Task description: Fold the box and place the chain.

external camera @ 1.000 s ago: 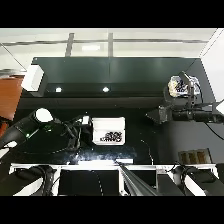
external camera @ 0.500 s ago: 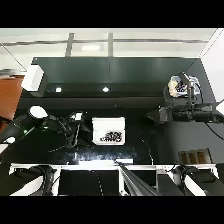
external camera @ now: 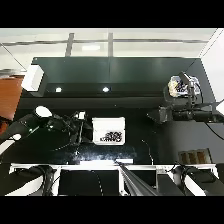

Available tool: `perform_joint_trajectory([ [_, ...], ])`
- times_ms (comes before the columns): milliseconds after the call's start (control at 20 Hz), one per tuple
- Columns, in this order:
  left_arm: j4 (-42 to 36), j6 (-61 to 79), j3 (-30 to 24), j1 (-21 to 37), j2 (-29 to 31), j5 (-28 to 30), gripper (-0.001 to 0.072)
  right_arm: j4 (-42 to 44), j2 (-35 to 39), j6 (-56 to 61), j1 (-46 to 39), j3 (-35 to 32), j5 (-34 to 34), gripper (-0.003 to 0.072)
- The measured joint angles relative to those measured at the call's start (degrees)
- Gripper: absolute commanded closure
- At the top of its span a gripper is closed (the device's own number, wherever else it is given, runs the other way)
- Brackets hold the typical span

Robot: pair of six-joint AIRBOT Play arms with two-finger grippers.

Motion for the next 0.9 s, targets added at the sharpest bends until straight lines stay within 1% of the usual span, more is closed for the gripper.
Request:
perform_joint_trajectory([
  [350,-3.3,1.4,0.0,-0.1,-1.0,0.7,0.0018,0.0,0.0,0.2,0.0,0.0,-0.1,-0.0010],
  [650,-1.2,1.3,0.0,-0.2,-1.1,-0.3,0.0018,0.0,0.0,0.2,0.0,0.0,-0.2,-0.0010],
  [900,-1.0,-0.3,-0.1,-1.6,-1.1,-0.1,0.0018,0.0,0.0,0.2,0.0,0.0,-0.2,-0.0010],
])
